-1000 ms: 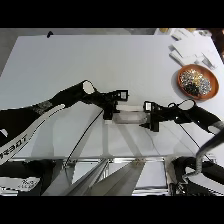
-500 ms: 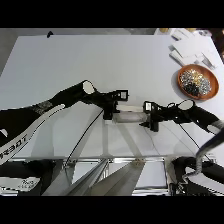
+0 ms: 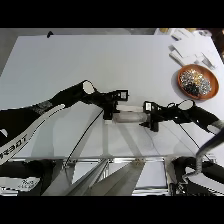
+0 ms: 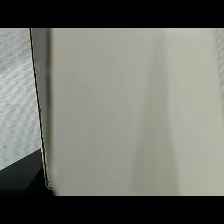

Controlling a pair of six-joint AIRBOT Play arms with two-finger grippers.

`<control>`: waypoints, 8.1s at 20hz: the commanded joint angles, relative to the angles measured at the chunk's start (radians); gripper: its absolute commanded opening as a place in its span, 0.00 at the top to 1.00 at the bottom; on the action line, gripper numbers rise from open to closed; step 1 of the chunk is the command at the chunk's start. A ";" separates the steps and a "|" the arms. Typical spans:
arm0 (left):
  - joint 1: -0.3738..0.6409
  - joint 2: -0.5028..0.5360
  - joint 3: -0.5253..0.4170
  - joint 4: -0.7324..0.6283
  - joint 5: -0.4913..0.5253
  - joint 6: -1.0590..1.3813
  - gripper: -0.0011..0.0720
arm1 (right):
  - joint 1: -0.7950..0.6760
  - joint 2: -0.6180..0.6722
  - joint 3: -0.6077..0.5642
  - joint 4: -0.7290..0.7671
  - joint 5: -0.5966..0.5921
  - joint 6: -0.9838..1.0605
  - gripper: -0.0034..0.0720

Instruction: Fold the box and place the chain.

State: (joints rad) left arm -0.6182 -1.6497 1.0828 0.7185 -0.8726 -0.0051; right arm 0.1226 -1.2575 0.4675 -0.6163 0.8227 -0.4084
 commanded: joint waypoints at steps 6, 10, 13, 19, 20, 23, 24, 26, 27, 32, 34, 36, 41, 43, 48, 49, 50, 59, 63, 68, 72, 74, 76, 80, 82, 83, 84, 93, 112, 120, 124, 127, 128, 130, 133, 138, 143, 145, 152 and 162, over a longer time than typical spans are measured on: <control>0.000 0.000 0.000 0.000 0.000 0.000 0.97 | 0.000 0.000 0.000 -0.002 0.000 0.000 0.53; 0.000 0.000 0.000 0.000 0.000 0.000 0.97 | 0.000 0.000 0.000 -0.002 0.000 0.000 0.53; -0.001 0.000 0.000 0.000 0.000 0.000 0.97 | 0.000 0.000 0.000 -0.002 0.000 0.000 0.53; 0.011 0.040 0.000 0.025 -0.032 -0.003 0.36 | 0.000 0.000 0.000 -0.002 0.000 0.000 0.53; 0.016 0.054 0.000 0.039 -0.035 -0.016 0.34 | 0.000 0.000 0.000 -0.002 0.000 0.000 0.53; 0.032 0.110 0.000 0.157 -0.055 -0.138 0.29 | 0.000 0.000 0.000 -0.002 0.000 0.000 0.53; 0.038 0.131 0.000 0.220 -0.061 -0.195 0.29 | 0.000 0.000 0.000 -0.002 0.000 0.000 0.53; 0.047 0.174 0.000 0.352 -0.078 -0.311 0.29 | 0.000 0.000 0.000 -0.003 0.000 0.000 0.53; 0.048 0.195 0.000 0.411 -0.089 -0.369 0.29 | 0.000 0.000 0.000 -0.003 0.000 0.000 0.53; 0.036 0.319 0.000 0.504 -0.193 -0.493 0.91 | 0.000 0.000 0.000 -0.004 0.000 0.000 0.53; 0.005 0.351 0.000 0.460 -0.252 -0.493 0.98 | 0.000 0.000 0.000 -0.004 0.000 0.000 0.53; -0.061 0.355 0.000 0.409 -0.283 -0.493 0.98 | 0.000 0.000 0.000 -0.004 0.000 0.000 0.53; -0.305 0.301 0.000 0.397 -0.051 -0.493 0.98 | 0.000 0.000 0.000 -0.004 0.000 0.000 0.53; -0.356 0.270 0.000 0.397 0.133 -0.494 0.98 | 0.000 0.000 0.000 -0.004 0.000 0.000 0.53; -0.278 0.186 0.000 0.396 0.497 -0.671 0.98 | 0.000 0.000 0.000 -0.004 0.000 0.000 0.53; -0.254 0.166 0.000 0.394 0.510 -0.676 0.98 | 0.000 0.000 0.000 -0.004 0.000 0.000 0.53; -0.233 0.146 0.000 0.391 0.509 -0.677 0.98 | 0.000 0.000 0.000 -0.004 0.000 0.000 0.53; -0.193 0.138 0.000 0.343 0.372 -0.673 0.98 | 0.000 0.000 0.000 -0.004 0.000 0.000 0.53; -0.192 0.272 0.000 0.393 0.140 -0.673 0.98 | 0.000 0.000 0.000 -0.004 0.000 0.000 0.53; -0.189 0.291 -0.010 0.444 -0.060 -0.673 0.98 | 0.000 0.000 0.000 -0.004 0.000 0.000 0.53; -0.150 0.287 -0.109 0.450 0.013 -0.668 0.98 | 0.000 0.000 0.000 -0.004 0.000 0.000 0.53; -0.120 0.288 -0.153 0.449 0.004 -0.624 0.97 | 0.000 0.000 0.000 -0.004 0.000 0.000 0.53; -0.097 0.288 -0.188 0.448 0.006 -0.510 0.86 | 0.000 0.000 0.000 -0.004 0.000 0.000 0.53; -0.056 0.288 -0.215 0.442 0.018 -0.300 0.66 | 0.000 0.000 0.000 -0.004 0.000 0.000 0.53; -0.035 0.288 -0.218 0.438 0.048 -0.254 0.49 | 0.000 0.000 0.000 -0.004 0.000 0.000 0.53; -0.028 0.287 -0.218 0.428 0.065 -0.223 0.38 | 0.000 0.000 0.000 -0.004 0.000 0.000 0.53; -0.025 0.286 -0.218 0.402 0.082 -0.177 0.35 | 0.000 0.000 0.000 -0.004 0.000 0.000 0.53; -0.038 0.220 -0.219 0.167 0.127 0.005 0.42 | 0.000 0.000 0.000 -0.004 0.000 0.000 0.53; -0.109 0.181 -0.218 0.036 0.188 0.008 0.72 | 0.000 0.000 0.000 -0.004 0.000 0.000 0.53; -0.109 0.211 -0.218 0.058 0.163 -0.076 0.70 | 0.000 0.000 0.000 -0.004 0.000 0.000 0.53; -0.089 0.325 -0.218 0.263 0.085 -0.522 0.98 | 0.000 0.000 0.000 -0.004 0.000 0.000 0.53; -0.053 0.413 -0.218 0.491 -0.003 -1.009 0.98 | 0.000 0.000 0.000 -0.004 0.000 0.000 0.53; -0.039 0.432 -0.218 0.559 -0.029 -1.186 0.98 | 0.000 0.000 0.000 -0.004 0.000 0.000 0.53; -0.009 0.442 -0.219 0.631 -0.069 -1.452 0.98 | 0.000 0.000 0.000 -0.004 0.000 0.000 0.53; 0.027 0.421 -0.225 0.603 -0.083 -1.671 0.98 | 0.000 0.000 0.000 -0.004 0.000 0.000 0.53; 0.030 0.302 -0.228 0.473 -0.082 -1.752 0.98 | 0.000 0.000 0.000 -0.004 0.000 0.000 0.53; -0.018 0.225 -0.228 0.332 -0.006 -1.745 0.98 | 0.000 0.000 0.000 -0.004 0.000 0.000 0.53; -0.032 0.223 -0.228 0.286 0.027 -1.744 0.98 | 0.000 0.000 0.000 -0.004 0.000 0.000 0.53; -0.050 0.295 -0.227 0.183 0.101 -1.591 0.88 | 0.000 0.000 0.000 -0.004 0.000 0.000 0.53; -0.088 0.319 -0.226 0.142 0.139 -1.592 0.73 | 0.000 0.000 0.000 -0.004 0.000 0.000 0.53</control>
State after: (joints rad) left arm -0.6979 -1.3331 0.8555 0.8742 -0.7490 -1.5993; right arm 0.1230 -1.2583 0.4671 -0.6209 0.8223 -0.4084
